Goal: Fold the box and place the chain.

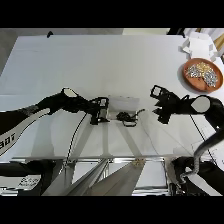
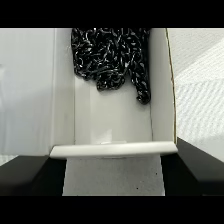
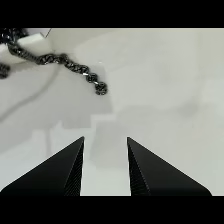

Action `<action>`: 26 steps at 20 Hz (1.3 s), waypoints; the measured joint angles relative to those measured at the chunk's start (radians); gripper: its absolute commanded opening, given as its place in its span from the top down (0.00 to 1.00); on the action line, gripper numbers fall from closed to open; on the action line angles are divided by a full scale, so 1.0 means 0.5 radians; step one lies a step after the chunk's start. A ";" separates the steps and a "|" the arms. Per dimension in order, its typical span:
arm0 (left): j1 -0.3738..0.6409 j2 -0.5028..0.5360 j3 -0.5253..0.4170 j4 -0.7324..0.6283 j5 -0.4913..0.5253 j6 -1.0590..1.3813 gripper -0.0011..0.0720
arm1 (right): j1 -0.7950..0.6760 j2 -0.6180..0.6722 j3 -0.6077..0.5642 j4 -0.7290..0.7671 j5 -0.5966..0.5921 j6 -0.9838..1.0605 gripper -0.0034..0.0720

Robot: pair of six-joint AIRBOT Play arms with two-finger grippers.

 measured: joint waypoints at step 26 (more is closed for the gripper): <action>0.000 0.000 0.000 0.000 0.000 0.000 0.78 | 0.084 -0.551 -0.001 0.568 -0.318 -0.835 0.93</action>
